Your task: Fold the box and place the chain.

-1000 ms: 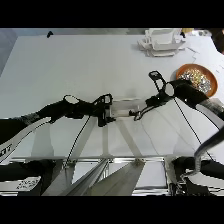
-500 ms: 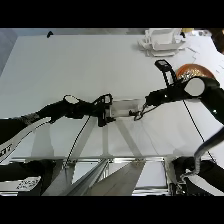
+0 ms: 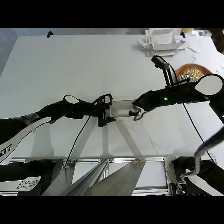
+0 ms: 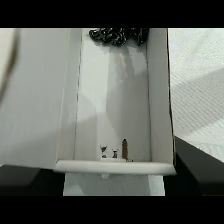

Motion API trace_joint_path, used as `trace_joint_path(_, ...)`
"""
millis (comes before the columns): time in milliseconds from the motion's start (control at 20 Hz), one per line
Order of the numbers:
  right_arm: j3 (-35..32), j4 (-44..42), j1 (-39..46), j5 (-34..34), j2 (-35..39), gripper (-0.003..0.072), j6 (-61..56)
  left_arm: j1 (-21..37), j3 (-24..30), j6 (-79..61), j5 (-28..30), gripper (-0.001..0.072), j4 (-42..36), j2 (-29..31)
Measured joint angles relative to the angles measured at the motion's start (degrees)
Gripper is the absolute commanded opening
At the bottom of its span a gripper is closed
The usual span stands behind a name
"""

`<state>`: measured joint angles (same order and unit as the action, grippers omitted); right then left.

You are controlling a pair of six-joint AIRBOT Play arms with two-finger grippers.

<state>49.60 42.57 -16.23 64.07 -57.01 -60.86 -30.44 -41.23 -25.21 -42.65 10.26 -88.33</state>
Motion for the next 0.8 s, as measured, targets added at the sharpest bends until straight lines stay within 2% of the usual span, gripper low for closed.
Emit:
trace_joint_path(400, 0.0, -8.26, 0.0, 0.44, 0.07, 0.001, 9.81, 0.02, 0.02, 0.0, 0.0, 0.0252, 0.0, 0.0)
trace_joint_path(800, -4.26, -6.1, 0.0, -6.25, -1.22, 0.001, 11.63, 0.0, 0.02, 0.0, 0.0, 0.0252, 0.0, 0.0)
